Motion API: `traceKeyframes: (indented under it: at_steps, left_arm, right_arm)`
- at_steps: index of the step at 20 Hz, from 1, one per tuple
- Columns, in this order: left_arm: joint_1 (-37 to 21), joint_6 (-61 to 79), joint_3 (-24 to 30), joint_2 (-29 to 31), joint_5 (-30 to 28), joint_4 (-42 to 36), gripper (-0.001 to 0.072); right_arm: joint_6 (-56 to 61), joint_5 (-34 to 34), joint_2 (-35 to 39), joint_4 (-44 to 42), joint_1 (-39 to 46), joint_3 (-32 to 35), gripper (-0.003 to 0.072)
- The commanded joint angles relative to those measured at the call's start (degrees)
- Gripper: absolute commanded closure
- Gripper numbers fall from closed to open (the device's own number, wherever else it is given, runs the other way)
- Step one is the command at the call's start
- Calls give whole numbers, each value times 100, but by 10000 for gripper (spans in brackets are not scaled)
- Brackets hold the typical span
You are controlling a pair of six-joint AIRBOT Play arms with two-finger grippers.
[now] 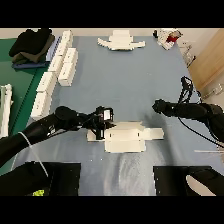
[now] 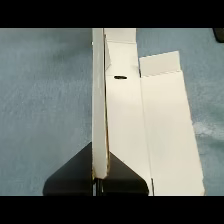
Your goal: Fold the box.
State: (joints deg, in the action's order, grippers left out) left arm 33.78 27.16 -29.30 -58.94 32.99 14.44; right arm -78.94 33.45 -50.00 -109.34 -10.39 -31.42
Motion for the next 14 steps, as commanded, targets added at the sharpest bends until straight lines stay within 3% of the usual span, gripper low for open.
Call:
traceKeyframes:
  at_steps: [1, 9, 12, 14]
  left_arm:
    - [372, 813, 411, 192, -603, -737, 699]
    - [374, 227, 415, 188, -601, -544, 697]
    - [374, -603, 258, 188, -516, 516, 697]
    - [374, -894, 221, 188, -372, 809, 697]
  right_arm:
    - [2, 2, -2, -17, -7, 0, 330]
    - [0, 33, 7, -37, -7, 0, 330]
    - [-17, 66, 7, -39, -7, 0, 330]
    - [-20, 96, 7, -39, -7, 0, 330]
